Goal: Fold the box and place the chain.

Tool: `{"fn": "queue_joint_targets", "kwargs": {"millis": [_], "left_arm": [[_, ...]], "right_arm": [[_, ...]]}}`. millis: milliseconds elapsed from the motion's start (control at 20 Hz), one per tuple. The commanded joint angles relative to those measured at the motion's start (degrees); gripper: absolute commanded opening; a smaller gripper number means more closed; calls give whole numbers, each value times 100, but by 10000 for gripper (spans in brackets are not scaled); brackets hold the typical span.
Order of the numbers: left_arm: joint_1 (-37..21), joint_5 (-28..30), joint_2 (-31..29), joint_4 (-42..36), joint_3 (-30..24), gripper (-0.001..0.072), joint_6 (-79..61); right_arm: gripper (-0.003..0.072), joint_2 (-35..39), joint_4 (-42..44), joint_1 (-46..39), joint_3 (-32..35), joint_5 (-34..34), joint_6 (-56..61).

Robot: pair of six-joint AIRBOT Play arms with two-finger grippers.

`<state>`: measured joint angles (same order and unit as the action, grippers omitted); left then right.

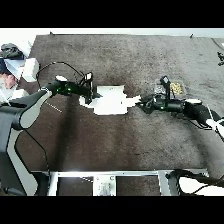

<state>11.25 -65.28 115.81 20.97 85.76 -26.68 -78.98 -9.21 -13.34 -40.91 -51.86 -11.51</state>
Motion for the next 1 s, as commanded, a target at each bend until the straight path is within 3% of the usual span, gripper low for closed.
{"fn": "queue_joint_targets", "kwargs": {"millis": [0, 50, 100, 150, 450, 600, 950], "left_arm": [[-4, -125, -2, 9, 7, 8, -350], [-4, -140, -2, 9, 4, 9, -339], [-7, -136, -2, 9, 0, 9, -339], [-7, -133, -2, 9, 0, 10, -339], [-4, -138, -2, 2, 0, 10, -339], [-7, -138, -2, -4, 0, 10, -339], [-7, -136, -2, -42, 0, 10, -339]], "right_arm": [[485, 4, 0, 343, -4, 94, -914], [488, 4, -24, 422, -4, 42, -1233], [614, 4, -101, 527, -4, 15, -1506], [659, 4, -186, 664, -4, 96, -1694], [659, 2, -1180, 1567, -4, 1397, -1744], [658, 2, -1281, 1956, -7, 2013, -1749], [658, -461, -1539, 2269, -308, 2256, -1829]]}}
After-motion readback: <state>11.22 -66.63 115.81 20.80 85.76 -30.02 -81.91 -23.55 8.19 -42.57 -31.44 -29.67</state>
